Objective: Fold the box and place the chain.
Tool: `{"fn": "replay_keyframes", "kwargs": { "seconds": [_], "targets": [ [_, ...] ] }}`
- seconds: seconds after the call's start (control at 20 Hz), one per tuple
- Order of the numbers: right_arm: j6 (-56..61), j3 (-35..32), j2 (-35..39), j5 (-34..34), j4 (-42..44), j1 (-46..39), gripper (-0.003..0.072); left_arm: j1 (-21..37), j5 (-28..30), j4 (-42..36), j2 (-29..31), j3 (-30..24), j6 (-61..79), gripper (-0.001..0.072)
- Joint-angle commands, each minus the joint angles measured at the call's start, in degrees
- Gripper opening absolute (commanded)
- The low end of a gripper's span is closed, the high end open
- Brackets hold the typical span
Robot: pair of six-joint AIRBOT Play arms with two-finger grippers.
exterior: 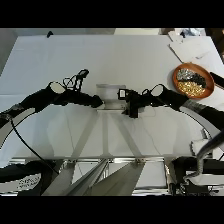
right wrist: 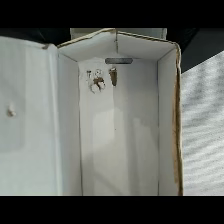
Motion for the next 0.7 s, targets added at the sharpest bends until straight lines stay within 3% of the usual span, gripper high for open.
{"fn": "replay_keyframes", "kwargs": {
  "seconds": [0.0, 0.2, 0.35, 0.55, 0.65],
  "targets": [
    [0.02, 0.0, 0.02, 0.0, 0.0, 0.0, 0.0298, -0.17, 0.44, 4.46, -0.04, 0.31, -5.01, 0.0509],
    [0.02, 0.0, 0.02, 0.0, 0.0, 0.0, 0.0298, -0.26, -2.91, 9.88, -0.04, 4.37, -12.15, 0.0498],
    [0.0, 0.0, 0.02, 0.0, 0.0, 0.0, 0.0298, -0.76, -3.1, 12.33, -0.04, 5.73, -15.93, 0.0398],
    [0.02, 0.0, 0.02, 0.0, 0.0, 0.0, 0.0298, -1.36, -6.19, 15.74, -0.04, 5.73, -19.06, 0.0392],
    [0.02, 0.0, 0.02, 0.02, 0.0, 0.0, 0.0298, -1.84, -6.43, 15.8, -0.04, 5.73, -19.12, 0.0343]
  ]
}}
